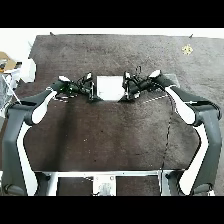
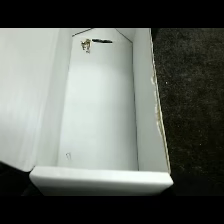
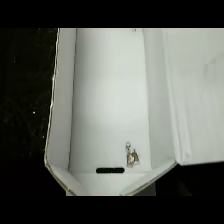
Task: Fold the box and place the chain.
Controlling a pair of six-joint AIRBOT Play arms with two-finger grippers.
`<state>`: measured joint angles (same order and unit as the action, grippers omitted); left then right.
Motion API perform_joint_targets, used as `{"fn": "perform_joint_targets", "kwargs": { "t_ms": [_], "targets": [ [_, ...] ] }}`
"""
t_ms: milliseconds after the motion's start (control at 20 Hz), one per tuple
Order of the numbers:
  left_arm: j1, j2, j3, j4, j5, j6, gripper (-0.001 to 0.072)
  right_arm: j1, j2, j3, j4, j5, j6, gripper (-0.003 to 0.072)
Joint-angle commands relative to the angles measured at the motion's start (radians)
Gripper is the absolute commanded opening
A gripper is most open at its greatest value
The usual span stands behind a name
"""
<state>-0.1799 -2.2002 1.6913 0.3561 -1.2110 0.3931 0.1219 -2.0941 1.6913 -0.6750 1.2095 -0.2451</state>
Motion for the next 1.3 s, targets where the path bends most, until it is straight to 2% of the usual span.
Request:
{"fn": "perform_joint_targets", "kwargs": {
  "t_ms": [0, 200, 400, 450, 500, 550, 600, 700, 750, 900, 1050, 1250],
  "targets": [
    [0.0, 0.0, 0.0, 0.001, -0.003, 0.0, 0.0288, -0.003, 0.048, 0.001, -0.137, 0.006, 0.093, 0.0689],
    [0.0, 0.0, 0.0, 0.001, -0.003, 0.0, 0.0287, -0.004, 0.114, 0.001, -0.221, 0.007, 0.175, 0.0689],
    [0.0, 0.0, 0.0, 0.001, -0.003, 0.0, 0.0288, -0.009, 0.219, 0.001, -0.192, 0.039, 0.224, 0.0686],
    [0.0, 0.0, 0.0, 0.001, -0.003, 0.0, 0.0287, -0.01, 0.244, 0.001, -0.164, 0.053, 0.225, 0.0629],
    [0.0, 0.0, 0.0, 0.001, -0.003, 0.0, 0.0287, -0.009, 0.258, 0.001, -0.122, 0.073, 0.241, 0.0496],
    [0.0, 0.0, 0.0, 0.001, -0.003, 0.0, 0.0287, -0.009, 0.261, 0.001, -0.053, 0.108, 0.246, 0.0421],
    [0.0, 0.0, 0.0, 0.001, -0.003, 0.0, 0.0287, -0.009, 0.257, 0.0, 0.003, 0.134, 0.246, 0.0298],
    [0.0, 0.0, 0.0, 0.001, -0.003, 0.0, 0.0287, -0.009, 0.225, 0.0, 0.106, 0.112, 0.244, 0.0026],
    [0.0, 0.0, 0.0, 0.001, -0.003, 0.0, 0.0287, -0.009, 0.201, 0.0, 0.152, 0.068, 0.241, 0.0001],
    [0.0, 0.0, 0.0, 0.001, -0.003, 0.0, 0.0288, -0.009, 0.132, 0.0, 0.266, -0.084, 0.219, 0.0001],
    [0.0, 0.0, 0.0, 0.001, -0.003, 0.0, 0.0288, -0.009, 0.087, 0.0, 0.362, -0.151, 0.135, 0.0001],
    [0.0, 0.0, 0.0, 0.001, -0.003, 0.0, 0.0288, -0.011, 0.05, 0.0, 0.365, -0.204, 0.105, 0.0001]
  ]
}}
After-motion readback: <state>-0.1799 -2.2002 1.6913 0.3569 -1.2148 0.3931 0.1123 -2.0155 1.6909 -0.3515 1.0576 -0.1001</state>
